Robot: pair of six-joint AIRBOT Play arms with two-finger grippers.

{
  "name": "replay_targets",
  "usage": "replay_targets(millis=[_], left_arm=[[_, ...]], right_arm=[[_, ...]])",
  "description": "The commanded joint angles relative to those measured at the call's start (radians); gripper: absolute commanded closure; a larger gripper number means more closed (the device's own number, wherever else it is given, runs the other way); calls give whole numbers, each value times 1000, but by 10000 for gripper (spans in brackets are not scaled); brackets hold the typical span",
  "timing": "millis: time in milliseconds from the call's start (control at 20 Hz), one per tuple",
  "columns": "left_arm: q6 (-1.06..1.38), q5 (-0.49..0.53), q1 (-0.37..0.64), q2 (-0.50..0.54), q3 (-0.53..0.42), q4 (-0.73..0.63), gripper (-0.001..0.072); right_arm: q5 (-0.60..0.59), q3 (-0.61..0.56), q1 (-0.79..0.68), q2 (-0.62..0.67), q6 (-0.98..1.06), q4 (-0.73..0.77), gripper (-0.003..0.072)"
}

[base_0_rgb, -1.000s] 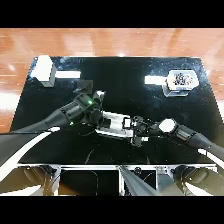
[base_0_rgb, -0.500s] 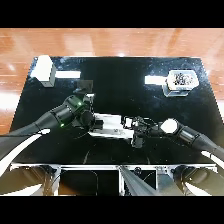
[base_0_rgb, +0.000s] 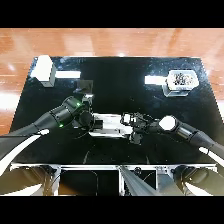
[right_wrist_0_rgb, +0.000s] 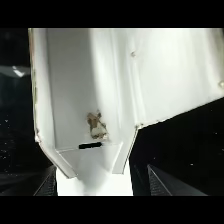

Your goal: Fold the box and place the chain.

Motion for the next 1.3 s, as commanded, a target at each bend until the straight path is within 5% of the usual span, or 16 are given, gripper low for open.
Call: replay_targets(millis=[0, 150, 300, 350, 1150, 1200, 1250], left_arm=[[0, -5, 0, -1, 0, -3, 689], [0, -5, 0, -1, 0, -6, 689], [0, -5, 0, -1, 0, -8, 689], [0, -5, 0, -1, 0, -8, 689], [0, -3, -8, -1, 0, -18, 689], [0, -2, -11, -1, 0, -20, 689], [0, -3, -12, -1, 0, -24, 689]], right_arm=[[2, 12, 1, -24, -7, 0, -23], [0, 12, 18, -29, -31, 6, 140], [-12, 13, 44, -36, -37, 46, 521], [-19, 13, 45, -37, -37, 60, 542], [-113, 13, 114, -81, -37, 210, 541], [-113, 13, 115, -85, -37, 219, 518], [-113, 13, 114, -86, -37, 233, 374]])
